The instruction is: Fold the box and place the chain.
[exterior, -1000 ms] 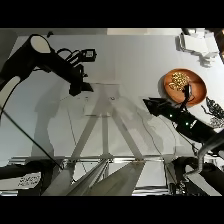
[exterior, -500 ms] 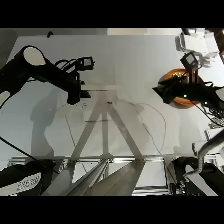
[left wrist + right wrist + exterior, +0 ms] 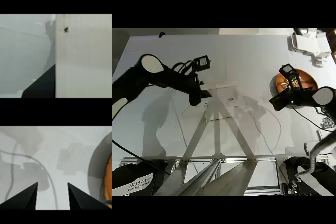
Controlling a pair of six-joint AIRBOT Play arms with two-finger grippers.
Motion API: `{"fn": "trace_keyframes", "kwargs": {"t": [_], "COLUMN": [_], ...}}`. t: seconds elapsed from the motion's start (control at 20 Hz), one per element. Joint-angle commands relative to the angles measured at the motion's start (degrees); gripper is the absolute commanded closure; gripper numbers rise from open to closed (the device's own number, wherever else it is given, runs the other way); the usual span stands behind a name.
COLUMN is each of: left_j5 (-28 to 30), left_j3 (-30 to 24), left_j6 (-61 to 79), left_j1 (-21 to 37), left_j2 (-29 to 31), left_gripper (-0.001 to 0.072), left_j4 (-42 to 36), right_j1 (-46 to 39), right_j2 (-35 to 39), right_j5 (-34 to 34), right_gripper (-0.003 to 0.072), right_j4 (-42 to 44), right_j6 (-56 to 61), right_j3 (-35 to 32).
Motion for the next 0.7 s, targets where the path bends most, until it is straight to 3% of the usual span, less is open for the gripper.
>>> {"fn": "trace_keyframes", "kwargs": {"t": [0.0,0.3,0.65], "left_j5": [2.9,5.2,6.4], "left_j3": [-3.3,-3.7,-3.7], "left_j6": [4.1,14.7,36.8], "left_j1": [-0.3,-0.3,-0.3], "left_j2": [-1.8,-11.4,-16.4], "left_gripper": [0.0709,0.0709,0.0704], "left_j4": [-1.5,-6.5,-14.7], "right_j1": [0.8,0.8,0.8], "right_j2": [-2.2,-2.2,-2.2], "right_j5": [-4.0,-4.1,-4.1], "right_gripper": [0.0311,0.0311,0.0311], "right_j4": [3.5,5.5,5.5], "right_j6": [1.6,1.6,1.6], "right_j3": [-0.8,-0.8,-0.8]}}
